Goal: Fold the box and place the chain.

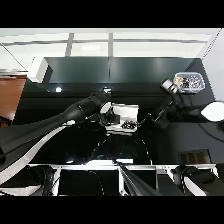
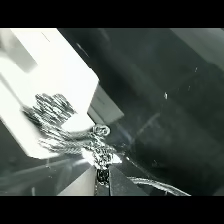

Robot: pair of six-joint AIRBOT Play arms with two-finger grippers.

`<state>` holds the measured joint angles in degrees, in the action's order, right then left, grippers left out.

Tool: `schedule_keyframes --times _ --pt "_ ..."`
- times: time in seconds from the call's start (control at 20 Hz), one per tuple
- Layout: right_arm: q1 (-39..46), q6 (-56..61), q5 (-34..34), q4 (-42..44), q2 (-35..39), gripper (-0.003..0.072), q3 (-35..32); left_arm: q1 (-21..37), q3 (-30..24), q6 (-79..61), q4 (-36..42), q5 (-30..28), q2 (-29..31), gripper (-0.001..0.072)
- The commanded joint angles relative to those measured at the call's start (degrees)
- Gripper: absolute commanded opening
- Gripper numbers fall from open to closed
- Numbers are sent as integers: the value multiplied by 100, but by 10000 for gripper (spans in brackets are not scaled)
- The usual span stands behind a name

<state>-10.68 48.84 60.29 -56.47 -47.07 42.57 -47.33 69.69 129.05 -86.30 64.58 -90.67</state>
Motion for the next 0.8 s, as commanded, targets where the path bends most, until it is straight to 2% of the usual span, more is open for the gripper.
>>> schedule_keyframes --times 0.0,0.15,0.3,0.4,0.6,0.75 --pt "44 647 850 168 308 20 1150 -2 -2 0 0 -2 2 29" --pt "44 822 822 890 369 20 1923 -2 -2 0 0 -2 2 28" --pt "44 793 728 2050 369 20 2039 -2 -2 0 0 -2 2 29" --pt "42 796 586 2413 367 20 2037 -2 -2 0 0 -2 2 29" --pt "-87 935 525 2385 133 20 1792 -2 -2 0 -2 -4 2 29" --pt "-409 946 240 2302 -179 21 1088 -2 -2 0 -2 -4 2 29"
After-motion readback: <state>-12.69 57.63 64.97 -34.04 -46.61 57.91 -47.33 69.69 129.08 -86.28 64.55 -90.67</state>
